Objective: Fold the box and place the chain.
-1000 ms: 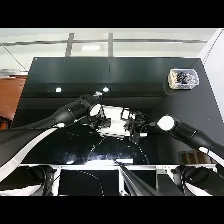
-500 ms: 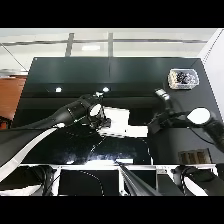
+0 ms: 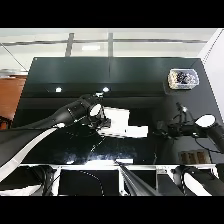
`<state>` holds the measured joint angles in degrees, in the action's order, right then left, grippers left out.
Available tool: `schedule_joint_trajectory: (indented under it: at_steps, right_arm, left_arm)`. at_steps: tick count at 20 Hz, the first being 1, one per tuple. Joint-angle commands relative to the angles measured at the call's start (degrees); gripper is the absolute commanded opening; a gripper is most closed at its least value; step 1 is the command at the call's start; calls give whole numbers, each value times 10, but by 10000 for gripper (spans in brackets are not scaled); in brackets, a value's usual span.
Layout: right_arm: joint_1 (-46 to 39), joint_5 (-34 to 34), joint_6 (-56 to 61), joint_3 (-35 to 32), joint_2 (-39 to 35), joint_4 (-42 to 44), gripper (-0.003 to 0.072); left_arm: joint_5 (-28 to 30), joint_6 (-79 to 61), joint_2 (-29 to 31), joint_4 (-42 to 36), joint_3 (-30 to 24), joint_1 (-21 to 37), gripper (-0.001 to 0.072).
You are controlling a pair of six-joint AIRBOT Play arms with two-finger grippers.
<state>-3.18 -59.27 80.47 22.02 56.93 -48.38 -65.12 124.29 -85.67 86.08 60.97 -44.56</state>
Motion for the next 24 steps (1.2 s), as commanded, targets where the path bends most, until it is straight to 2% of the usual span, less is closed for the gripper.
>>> schedule_joint_trajectory:
  at_steps: [1,4,10,11,13,14,16,17,18,21,24]
  right_arm:
    - [62,36,1,-24,39,89,66]
    - [108,91,-6,-24,45,135,67]
    - [115,74,-31,-23,45,156,70]
    - [115,68,-43,-23,45,172,94]
    - [115,49,-83,-23,45,217,338]
    - [115,37,-105,-23,45,240,437]
    - [115,20,-128,-22,45,259,450]
    - [116,18,-128,-21,45,258,602]
    - [120,19,-128,-21,45,259,707]
    - [158,42,-128,-14,45,259,706]
    - [213,96,-116,19,45,258,705]
  left_arm:
    - [0,0,0,0,0,0,32]
    - [0,0,0,0,0,0,32]
    - [0,0,0,0,0,0,32]
    - [0,0,0,0,0,0,32]
    - [0,0,0,0,0,0,32]
    - [0,0,0,0,0,0,32]
    - [0,0,0,0,0,0,32]
    - [0,0,0,0,0,0,32]
    - [0,0,0,0,0,0,32]
    - [0,0,0,0,0,0,32]
    - [0,0,0,0,0,0,32]
